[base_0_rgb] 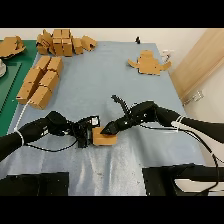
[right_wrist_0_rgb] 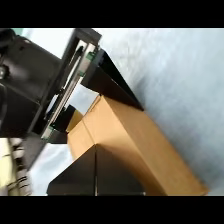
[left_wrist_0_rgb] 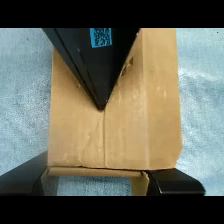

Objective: Fold the box.

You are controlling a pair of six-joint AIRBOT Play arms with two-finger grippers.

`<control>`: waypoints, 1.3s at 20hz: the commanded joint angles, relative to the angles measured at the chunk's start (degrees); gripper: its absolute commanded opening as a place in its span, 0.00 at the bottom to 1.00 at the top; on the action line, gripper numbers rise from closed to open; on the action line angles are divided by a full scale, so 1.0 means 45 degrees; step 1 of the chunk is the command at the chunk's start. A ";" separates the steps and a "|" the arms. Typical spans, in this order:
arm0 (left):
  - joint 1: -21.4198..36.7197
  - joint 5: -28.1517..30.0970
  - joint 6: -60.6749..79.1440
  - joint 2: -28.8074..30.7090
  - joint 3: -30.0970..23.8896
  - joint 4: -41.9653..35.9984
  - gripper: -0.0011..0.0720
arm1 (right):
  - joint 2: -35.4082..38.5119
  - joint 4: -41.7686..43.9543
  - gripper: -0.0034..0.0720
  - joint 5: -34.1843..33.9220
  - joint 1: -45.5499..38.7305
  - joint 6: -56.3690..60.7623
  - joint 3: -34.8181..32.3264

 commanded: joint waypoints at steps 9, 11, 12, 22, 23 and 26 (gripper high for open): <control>-0.0005 0.0000 0.0005 0.0010 0.0000 0.0000 0.49 | 0.4367 -0.4639 0.05 0.3045 0.2778 0.0044 -0.0840; -0.0005 0.0005 0.0000 0.0010 0.0000 0.0000 0.49 | 0.4133 -0.5362 0.46 0.3007 0.3128 0.0015 -0.0879; -0.0005 0.0005 0.0005 0.0010 0.0000 0.0000 0.49 | 0.4007 -0.5498 0.57 0.3138 0.3123 -0.0282 -0.0879; -0.0005 0.0005 0.0005 0.0010 0.0000 0.0000 0.49 | 0.4012 -0.7446 0.57 0.4352 0.3128 -0.2021 -0.0325; -0.0005 -0.0005 0.0000 0.0010 0.0000 0.0000 0.49 | 0.4061 -0.7465 0.57 0.4226 0.3128 -0.2055 -0.0253; -0.0005 0.0000 0.0000 0.0010 0.0000 0.0000 0.49 | 0.4129 -0.7475 0.57 0.3857 0.3128 -0.2958 -0.0194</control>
